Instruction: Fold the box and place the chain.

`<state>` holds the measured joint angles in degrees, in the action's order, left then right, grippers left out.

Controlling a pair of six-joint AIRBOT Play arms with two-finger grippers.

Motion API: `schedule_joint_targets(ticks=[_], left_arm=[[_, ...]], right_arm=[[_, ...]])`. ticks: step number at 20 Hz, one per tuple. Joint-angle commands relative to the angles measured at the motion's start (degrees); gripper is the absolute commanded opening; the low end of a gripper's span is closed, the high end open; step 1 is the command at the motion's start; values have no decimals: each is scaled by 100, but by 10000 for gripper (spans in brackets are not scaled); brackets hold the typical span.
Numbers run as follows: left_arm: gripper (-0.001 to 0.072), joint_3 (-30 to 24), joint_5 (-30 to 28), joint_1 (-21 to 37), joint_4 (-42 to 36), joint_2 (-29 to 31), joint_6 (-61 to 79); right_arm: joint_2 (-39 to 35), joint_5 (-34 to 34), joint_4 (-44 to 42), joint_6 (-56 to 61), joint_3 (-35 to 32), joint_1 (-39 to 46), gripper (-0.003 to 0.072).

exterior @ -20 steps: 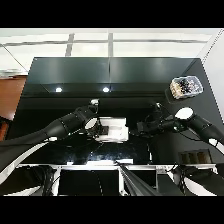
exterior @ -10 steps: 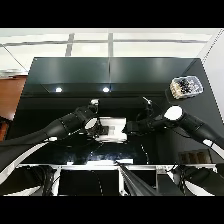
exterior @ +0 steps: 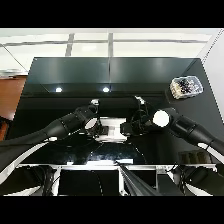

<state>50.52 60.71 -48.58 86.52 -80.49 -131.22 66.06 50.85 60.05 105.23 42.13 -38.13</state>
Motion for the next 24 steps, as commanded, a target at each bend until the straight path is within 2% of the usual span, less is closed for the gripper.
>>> schedule_joint_targets(ticks=[1, 7, 14, 15, 16, 24], left_arm=[[31, -4, -2, 4, 0, -2, 55], [31, -4, 4, 4, -2, -2, 55], [31, -4, 107, 4, -2, -2, 57], [31, -4, 107, 4, -2, -2, 57], [31, -4, 107, 4, -2, -2, 55], [31, -4, 103, 4, -2, -2, 55]], right_arm=[[146, -44, 658, 866, 282, -284, 353], [667, 433, 1414, 1797, 660, -726, 353], [927, 684, 1714, 2347, 863, -881, 352], [992, 754, 1720, 2343, 929, -896, 276], [1047, 758, 1720, 2345, 990, -911, 256], [1331, 804, 1978, 2671, 1119, -1062, 256]])
